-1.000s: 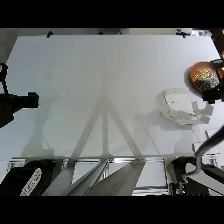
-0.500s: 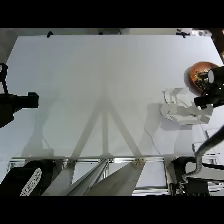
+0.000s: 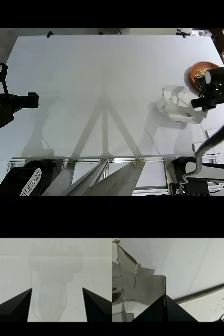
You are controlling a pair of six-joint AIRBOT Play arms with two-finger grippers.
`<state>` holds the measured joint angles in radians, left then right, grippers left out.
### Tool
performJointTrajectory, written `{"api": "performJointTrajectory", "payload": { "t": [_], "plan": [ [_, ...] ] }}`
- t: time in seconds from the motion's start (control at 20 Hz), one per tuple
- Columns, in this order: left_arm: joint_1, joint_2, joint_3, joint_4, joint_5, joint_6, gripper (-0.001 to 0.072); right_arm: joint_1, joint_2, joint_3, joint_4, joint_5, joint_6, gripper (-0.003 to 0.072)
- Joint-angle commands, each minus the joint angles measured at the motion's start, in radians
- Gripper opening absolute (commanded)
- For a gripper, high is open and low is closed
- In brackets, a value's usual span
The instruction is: Fold the box and place the chain.
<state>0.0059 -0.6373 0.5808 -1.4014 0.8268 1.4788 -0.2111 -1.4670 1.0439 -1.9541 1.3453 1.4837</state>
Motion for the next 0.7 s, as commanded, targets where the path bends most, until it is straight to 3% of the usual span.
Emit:
{"api": "performJointTrajectory", "payload": {
  "t": [0.0,0.15,0.35,0.5,0.65],
  "plan": [
    [0.0,0.0,0.001,0.0,0.0,0.0,0.07,0.035,0.117,0.0,0.256,-0.076,-0.098,0.0014],
    [0.0,0.0,0.001,0.0,0.0,0.0,0.07,0.117,0.268,0.0,0.511,-0.196,-0.165,0.0014],
    [0.0,0.0,0.001,0.0,0.0,0.0,0.07,0.25,0.386,-0.013,0.703,-0.264,-0.21,0.0014],
    [0.0,0.0,0.001,0.0,0.0,0.0,0.07,0.359,0.459,-0.106,0.751,-0.344,-0.211,0.0014],
    [0.0,0.0,0.001,0.0,0.0,0.0,0.07,0.461,0.554,-0.275,0.761,-0.481,-0.163,0.0014]
  ]
}}
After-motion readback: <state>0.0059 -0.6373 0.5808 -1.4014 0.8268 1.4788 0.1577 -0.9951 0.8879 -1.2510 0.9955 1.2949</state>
